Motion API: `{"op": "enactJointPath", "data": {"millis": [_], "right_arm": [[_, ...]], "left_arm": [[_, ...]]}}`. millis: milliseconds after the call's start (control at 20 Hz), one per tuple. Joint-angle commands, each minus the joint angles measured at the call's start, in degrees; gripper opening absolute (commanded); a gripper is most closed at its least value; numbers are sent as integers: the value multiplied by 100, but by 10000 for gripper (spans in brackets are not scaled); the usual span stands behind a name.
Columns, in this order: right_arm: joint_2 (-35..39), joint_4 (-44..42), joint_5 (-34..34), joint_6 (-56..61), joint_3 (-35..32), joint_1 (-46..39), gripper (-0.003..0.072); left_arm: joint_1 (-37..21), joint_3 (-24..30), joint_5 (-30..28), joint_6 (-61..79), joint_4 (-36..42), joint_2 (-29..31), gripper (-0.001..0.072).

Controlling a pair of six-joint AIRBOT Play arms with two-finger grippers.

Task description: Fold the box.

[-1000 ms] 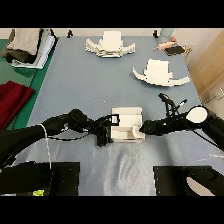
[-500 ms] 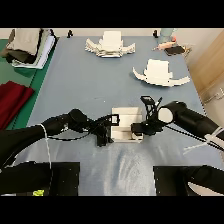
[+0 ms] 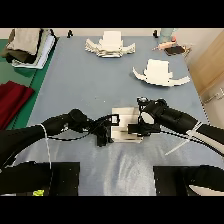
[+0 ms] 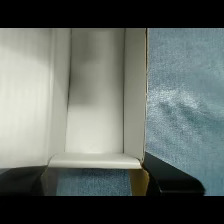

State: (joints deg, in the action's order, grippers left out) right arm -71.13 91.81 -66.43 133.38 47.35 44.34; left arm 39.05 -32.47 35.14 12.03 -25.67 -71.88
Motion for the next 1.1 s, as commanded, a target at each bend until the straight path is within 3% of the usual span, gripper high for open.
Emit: {"op": "enactJointPath", "data": {"millis": [0, 100, 150, 200, 300, 350, 650, 750, 800, 900, 1050], "right_arm": [[-140, 98, -83, 157, 20, 44, 1], [-131, 98, -2, 140, 37, 44, 14], [-122, 98, -22, 114, 76, 44, 202], [-98, 96, -68, 105, 138, 44, 320], [20, 94, -149, 7, 264, 42, 332], [105, 96, -229, 7, 330, 42, 381], [778, 533, -776, -35, 704, -48, 378], [977, 546, -772, -42, 732, -358, 101], [1001, 514, -776, -188, 732, -621, 16], [922, 170, -647, -702, 732, -1331, 2], [507, -1746, 181, -2651, 732, -2706, 2]], "left_arm": [[2, 2, -7, 2, -2, -2, 447], [2, 2, -7, 2, -2, -2, 447], [2, 2, -4, 2, -2, -2, 447], [2, 2, -7, 2, -2, -2, 447], [2, 2, -7, 2, -2, -2, 447], [2, 2, -7, 0, -2, -2, 447], [2, 2, -7, 2, -2, -4, 447], [2, 2, -9, 2, -2, -2, 447], [2, 2, -7, 2, -2, -2, 447], [2, 2, -7, 2, -2, -2, 448], [2, 2, -7, 2, -2, -2, 447]]}}
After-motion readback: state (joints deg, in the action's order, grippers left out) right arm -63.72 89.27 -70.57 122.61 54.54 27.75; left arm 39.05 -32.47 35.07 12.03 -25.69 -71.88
